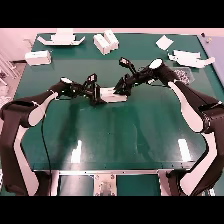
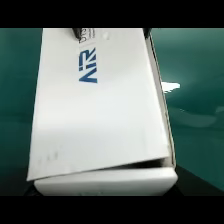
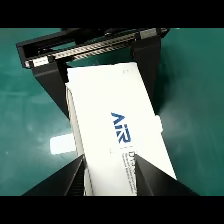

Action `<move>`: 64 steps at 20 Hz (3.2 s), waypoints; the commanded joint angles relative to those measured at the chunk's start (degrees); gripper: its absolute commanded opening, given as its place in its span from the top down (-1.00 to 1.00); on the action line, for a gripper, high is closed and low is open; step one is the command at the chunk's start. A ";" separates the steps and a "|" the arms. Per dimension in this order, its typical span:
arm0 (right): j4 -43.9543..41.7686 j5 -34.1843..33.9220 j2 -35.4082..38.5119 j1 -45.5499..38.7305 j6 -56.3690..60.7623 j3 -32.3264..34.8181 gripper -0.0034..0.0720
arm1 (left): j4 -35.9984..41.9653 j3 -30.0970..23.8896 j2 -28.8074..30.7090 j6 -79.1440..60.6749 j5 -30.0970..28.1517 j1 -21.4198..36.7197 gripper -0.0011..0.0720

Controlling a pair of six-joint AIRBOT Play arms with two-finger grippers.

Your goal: Fold the box and place the chain.

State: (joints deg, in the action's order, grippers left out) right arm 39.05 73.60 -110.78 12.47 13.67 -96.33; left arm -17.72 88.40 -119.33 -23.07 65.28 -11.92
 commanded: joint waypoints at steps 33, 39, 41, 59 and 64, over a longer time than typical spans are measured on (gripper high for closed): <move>-6.95 -2.71 -0.66 -2.86 -0.46 11.19 0.88 | 0.20 0.04 0.04 0.11 -0.28 0.00 -0.76; -7.19 -2.86 -0.26 -2.38 0.26 10.51 0.88 | 0.20 0.04 0.04 0.11 -0.31 0.00 -0.76; -8.17 -2.38 1.01 -2.32 0.26 9.84 0.88 | 0.20 0.04 0.04 0.09 -0.33 0.02 -0.76; -12.72 -16.46 27.08 -6.67 10.19 18.99 0.89 | 0.20 0.04 0.04 0.11 -0.28 0.00 -0.76; -12.46 -33.77 45.88 -10.38 9.97 38.91 0.89 | 0.20 0.04 0.04 0.11 -0.26 0.02 -0.76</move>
State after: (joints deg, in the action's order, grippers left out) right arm 26.50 50.59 -74.32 4.12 23.24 -67.22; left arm -17.50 88.42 -119.33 -22.96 65.01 -11.94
